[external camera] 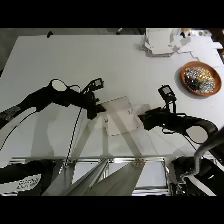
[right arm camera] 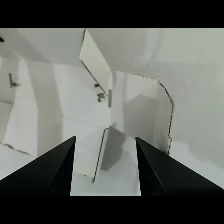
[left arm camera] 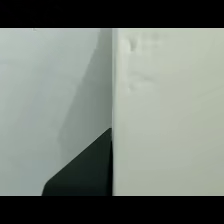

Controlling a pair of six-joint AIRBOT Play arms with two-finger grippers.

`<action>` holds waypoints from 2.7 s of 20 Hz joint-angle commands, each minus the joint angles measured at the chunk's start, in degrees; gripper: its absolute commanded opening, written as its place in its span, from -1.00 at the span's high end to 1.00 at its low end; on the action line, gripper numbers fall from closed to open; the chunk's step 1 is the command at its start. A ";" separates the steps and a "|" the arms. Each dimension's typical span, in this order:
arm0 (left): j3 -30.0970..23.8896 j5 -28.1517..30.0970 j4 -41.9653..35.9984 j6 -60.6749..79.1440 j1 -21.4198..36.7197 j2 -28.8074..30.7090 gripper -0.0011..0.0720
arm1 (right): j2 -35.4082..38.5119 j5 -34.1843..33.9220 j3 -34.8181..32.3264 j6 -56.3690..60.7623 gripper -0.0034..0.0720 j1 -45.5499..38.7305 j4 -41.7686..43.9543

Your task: Fold the box and place the chain.

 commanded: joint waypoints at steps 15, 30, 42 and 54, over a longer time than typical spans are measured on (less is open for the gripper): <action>4.26 6.05 5.99 7.69 -6.56 -5.42 0.98 | 2.73 5.68 4.83 0.02 -0.19 -0.96 -16.83; 4.96 5.60 10.69 4.26 -7.19 -4.52 0.97 | 2.73 7.43 4.83 -1.57 -0.18 -0.96 -16.87; 11.52 6.08 18.71 -4.83 -9.42 -7.56 0.97 | 2.73 7.50 4.83 -1.60 -0.18 -0.96 -17.16; 11.50 6.10 19.45 -4.39 -9.42 -7.93 0.97 | 2.73 7.58 4.83 -1.60 -0.18 -0.96 -17.33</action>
